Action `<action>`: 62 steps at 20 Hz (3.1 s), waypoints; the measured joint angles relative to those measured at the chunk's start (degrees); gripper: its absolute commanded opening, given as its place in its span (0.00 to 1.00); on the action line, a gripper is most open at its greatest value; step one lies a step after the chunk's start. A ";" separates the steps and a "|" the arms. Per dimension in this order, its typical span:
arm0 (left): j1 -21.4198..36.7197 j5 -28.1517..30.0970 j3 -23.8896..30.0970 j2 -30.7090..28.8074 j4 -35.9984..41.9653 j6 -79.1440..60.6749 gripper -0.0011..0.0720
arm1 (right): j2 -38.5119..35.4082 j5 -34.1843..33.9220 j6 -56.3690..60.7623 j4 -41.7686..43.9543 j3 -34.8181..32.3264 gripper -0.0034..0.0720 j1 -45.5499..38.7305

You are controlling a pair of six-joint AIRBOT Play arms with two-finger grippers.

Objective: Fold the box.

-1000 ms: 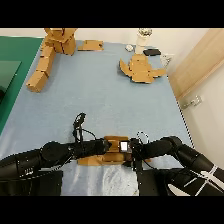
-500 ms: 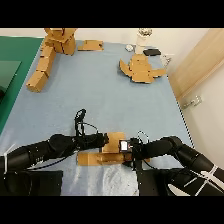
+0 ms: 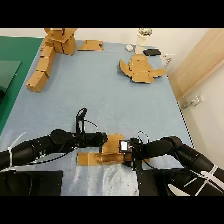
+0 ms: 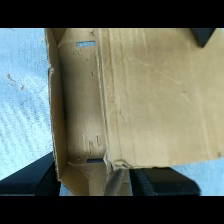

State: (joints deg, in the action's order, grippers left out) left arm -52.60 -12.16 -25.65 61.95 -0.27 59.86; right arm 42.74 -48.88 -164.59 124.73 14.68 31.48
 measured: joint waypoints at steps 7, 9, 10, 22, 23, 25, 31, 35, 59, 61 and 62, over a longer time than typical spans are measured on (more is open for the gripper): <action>0.13 -1.31 0.00 0.04 -0.22 -0.13 0.03 | 0.00 0.24 0.00 0.00 0.00 0.72 0.00; 0.13 -1.60 0.00 0.04 -0.22 -0.28 0.03 | 0.04 0.28 0.00 -0.02 0.00 0.92 0.00; 0.13 -1.73 0.00 0.07 -0.31 -0.33 0.03 | 0.09 0.28 -0.04 -0.13 -0.02 0.92 0.02; 0.76 -1.70 0.00 0.07 -0.94 -0.48 0.03 | 0.09 0.81 0.00 -0.04 -0.02 0.72 0.02; 0.79 -1.73 0.00 0.07 -0.96 -0.48 0.03 | 0.11 0.83 0.00 -0.02 -0.02 0.72 0.02; 0.79 -1.77 0.00 0.07 -1.09 -0.48 0.03 | 0.11 0.83 0.02 -0.02 -0.02 0.73 0.02; 0.85 -2.14 0.00 0.85 -2.10 -0.48 0.03 | 0.11 0.83 0.04 -0.02 -0.02 0.72 0.02; 0.85 -4.13 0.00 3.21 -2.38 -0.33 0.03 | 0.09 0.81 0.07 -0.02 -0.02 0.73 0.02; 11.89 -37.73 0.26 -24.96 -44.59 -23.91 0.98 | 0.09 0.46 0.04 -1.03 0.00 0.72 0.02; 9.86 -35.08 1.38 -25.92 -49.59 -23.87 0.98 | 0.09 0.44 0.04 -1.07 0.00 0.72 0.02; 8.76 -33.55 1.97 -25.66 -50.97 -23.98 0.98 | 0.09 0.44 0.04 -1.07 0.00 0.72 0.02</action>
State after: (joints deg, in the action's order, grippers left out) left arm -43.83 -45.71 -23.68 36.29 -51.24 35.88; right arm 42.83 -48.45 -164.55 123.66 14.68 31.51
